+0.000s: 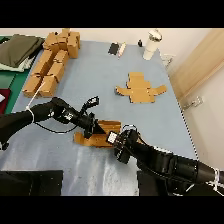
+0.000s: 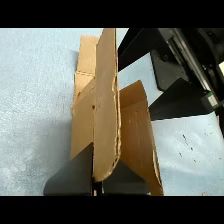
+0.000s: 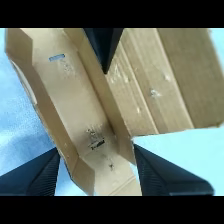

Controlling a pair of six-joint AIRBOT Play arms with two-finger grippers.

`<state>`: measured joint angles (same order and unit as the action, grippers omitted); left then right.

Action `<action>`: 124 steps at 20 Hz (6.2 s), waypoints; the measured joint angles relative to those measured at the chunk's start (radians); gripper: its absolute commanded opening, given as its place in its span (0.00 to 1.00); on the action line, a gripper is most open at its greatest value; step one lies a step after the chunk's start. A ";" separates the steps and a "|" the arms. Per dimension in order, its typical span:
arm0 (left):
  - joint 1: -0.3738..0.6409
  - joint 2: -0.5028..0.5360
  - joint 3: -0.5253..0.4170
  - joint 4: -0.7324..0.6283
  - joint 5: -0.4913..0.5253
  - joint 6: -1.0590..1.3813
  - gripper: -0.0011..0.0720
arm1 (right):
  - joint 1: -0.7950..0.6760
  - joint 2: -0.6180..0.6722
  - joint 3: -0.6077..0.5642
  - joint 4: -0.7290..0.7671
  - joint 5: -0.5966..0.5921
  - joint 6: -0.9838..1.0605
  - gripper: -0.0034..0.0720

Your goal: Fold the box.

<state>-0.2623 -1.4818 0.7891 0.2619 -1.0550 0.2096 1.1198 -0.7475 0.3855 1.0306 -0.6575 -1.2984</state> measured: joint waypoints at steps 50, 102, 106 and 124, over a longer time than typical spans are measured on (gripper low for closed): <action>0.000 0.000 0.000 0.000 0.000 0.000 0.03 | -0.640 -0.395 0.178 1.215 -0.190 -1.688 0.89; 0.000 0.000 0.000 -0.045 0.024 0.003 0.03 | -0.658 -0.370 0.138 1.210 -0.169 -1.706 0.63; 0.000 0.000 0.000 -0.048 0.024 0.002 0.03 | -0.658 -0.370 0.138 1.210 -0.169 -1.706 0.63; 0.059 0.246 0.030 0.338 -0.263 -0.886 0.03 | -0.658 -0.370 0.138 1.209 -0.170 -1.706 0.63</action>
<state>-0.2031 -1.2354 0.8192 0.6003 -1.3182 -0.6762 0.4614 -1.1172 0.5236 2.2398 -0.8276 -3.0047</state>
